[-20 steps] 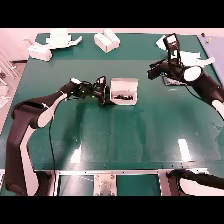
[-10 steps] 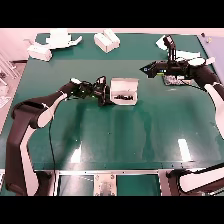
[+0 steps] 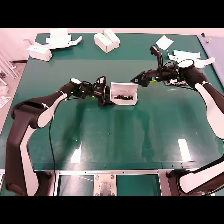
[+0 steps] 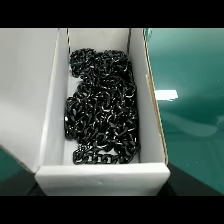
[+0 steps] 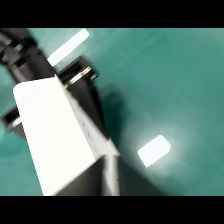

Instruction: Fold the box and place the chain.

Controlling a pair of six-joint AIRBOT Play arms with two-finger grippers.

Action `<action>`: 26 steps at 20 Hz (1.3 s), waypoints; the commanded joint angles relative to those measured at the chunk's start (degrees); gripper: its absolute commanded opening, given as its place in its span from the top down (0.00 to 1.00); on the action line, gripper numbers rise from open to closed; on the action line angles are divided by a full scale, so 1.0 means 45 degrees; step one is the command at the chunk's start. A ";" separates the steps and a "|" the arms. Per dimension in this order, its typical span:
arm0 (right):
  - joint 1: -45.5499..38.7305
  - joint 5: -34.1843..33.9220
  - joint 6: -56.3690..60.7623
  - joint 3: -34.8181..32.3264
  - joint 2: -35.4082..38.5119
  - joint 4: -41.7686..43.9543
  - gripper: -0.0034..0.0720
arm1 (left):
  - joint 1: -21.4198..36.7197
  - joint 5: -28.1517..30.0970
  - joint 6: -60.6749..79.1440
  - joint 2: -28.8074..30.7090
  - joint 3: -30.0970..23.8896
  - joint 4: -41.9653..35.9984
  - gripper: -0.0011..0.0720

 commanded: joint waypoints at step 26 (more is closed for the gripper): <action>0.1137 0.0831 0.0049 0.0826 -0.0005 -0.2142 0.58 | 0.0010 0.0005 0.0000 0.0005 0.0010 0.0005 0.44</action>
